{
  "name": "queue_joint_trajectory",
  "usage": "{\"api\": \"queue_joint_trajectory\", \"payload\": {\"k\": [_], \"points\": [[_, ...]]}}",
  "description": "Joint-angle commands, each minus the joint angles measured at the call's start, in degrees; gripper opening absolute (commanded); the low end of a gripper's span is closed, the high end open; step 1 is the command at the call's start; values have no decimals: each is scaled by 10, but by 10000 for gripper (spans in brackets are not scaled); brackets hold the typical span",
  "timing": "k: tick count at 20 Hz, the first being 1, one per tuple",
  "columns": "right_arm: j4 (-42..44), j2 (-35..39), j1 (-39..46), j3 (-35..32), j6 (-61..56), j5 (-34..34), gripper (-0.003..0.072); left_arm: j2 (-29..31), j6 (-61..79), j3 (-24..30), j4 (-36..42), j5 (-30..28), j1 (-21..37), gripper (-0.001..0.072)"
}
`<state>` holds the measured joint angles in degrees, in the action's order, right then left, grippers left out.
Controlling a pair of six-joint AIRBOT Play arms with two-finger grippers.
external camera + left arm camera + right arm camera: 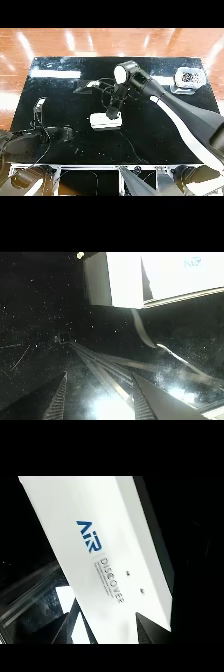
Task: Fold the box and place the chain.
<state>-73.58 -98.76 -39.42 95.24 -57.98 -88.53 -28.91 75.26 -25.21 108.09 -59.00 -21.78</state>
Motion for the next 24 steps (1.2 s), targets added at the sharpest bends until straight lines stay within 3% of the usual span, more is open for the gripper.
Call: {"api": "queue_joint_trajectory", "payload": {"k": [1, 2, 3, 5, 9, 11, 15, 24], "points": [[14, 17, 25, 2, -93, 15, 284, 0, 0, 0, 0, 7, 0, 513], [45, 17, 38, 2, -111, 16, 23, 0, 0, 0, 0, 8, 0, 513], [74, 19, 51, 0, -141, 27, 28, 0, 0, 0, 0, 8, 0, 513], [122, 57, 67, -42, -243, 141, 28, 0, 0, -1, 2, 8, 0, 513], [155, 231, 1, -333, -515, 548, 28, -1, 8, -1, -3, 26, 0, 513], [161, 276, -26, -448, -627, 641, 28, -6, 10, -1, -2, 42, 0, 513], [177, 279, -43, -487, -608, 572, 28, -23, 16, -1, 0, 52, 0, 513], [176, 279, -46, -487, -587, 551, 28, -29, 16, -1, 0, 53, 0, 513]]}}
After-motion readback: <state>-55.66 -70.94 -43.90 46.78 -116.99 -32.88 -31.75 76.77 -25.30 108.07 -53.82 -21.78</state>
